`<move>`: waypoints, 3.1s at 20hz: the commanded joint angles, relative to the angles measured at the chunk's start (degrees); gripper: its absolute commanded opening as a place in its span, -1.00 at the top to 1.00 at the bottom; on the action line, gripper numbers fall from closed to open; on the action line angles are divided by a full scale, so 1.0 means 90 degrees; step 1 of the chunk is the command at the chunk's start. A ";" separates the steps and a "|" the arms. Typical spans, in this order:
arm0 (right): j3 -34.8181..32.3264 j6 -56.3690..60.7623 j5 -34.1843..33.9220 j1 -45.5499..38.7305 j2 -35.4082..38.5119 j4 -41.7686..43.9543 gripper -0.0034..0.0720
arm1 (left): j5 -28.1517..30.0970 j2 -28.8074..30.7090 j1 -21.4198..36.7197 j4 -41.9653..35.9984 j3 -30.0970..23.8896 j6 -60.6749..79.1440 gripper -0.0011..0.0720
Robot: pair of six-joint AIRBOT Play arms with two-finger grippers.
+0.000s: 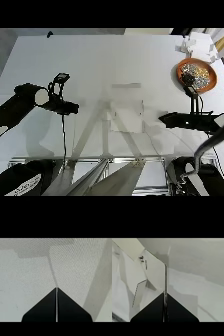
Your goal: Fold the box and place the chain.
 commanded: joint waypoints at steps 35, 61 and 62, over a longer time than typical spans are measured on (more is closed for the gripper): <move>-0.0170 0.2183 -0.1355 0.2064 0.0185 -0.0903 0.88 | -0.1054 -0.3704 0.0736 -0.7791 0.1379 0.9729 -0.43; 0.1353 0.2171 -0.0423 0.2062 0.0374 -0.2152 -0.18 | -0.0032 -0.2506 -0.0641 -0.6649 0.0814 1.2349 0.98; 0.1353 0.2171 -0.0323 0.2062 0.0374 -0.2186 -0.18 | 0.0357 -0.2509 -0.0753 -0.6892 0.0607 1.2643 0.98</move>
